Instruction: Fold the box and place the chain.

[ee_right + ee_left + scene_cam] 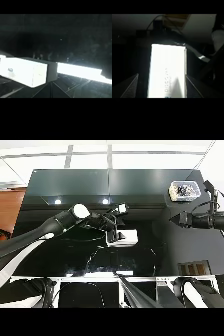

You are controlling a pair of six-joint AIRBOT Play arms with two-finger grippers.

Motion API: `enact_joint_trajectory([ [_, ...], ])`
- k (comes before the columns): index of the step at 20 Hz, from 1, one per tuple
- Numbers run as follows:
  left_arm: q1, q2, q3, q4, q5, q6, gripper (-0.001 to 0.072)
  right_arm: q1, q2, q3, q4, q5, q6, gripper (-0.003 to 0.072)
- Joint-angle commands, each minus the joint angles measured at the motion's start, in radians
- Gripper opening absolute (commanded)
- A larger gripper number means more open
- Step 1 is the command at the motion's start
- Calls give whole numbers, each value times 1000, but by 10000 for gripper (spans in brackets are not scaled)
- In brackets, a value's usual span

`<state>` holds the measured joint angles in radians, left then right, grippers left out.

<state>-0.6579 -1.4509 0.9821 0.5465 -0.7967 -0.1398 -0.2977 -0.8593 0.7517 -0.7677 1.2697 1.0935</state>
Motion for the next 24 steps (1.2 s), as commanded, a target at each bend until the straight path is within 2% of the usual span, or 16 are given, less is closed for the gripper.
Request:
enact_joint_trajectory([
  [1,-7,-50,31,-5,-18,-30,716,-1,1,0,-5,-7,-20,14],
  [24,-32,-60,31,71,-68,-51,715,-1,1,0,-12,-25,-28,14],
])
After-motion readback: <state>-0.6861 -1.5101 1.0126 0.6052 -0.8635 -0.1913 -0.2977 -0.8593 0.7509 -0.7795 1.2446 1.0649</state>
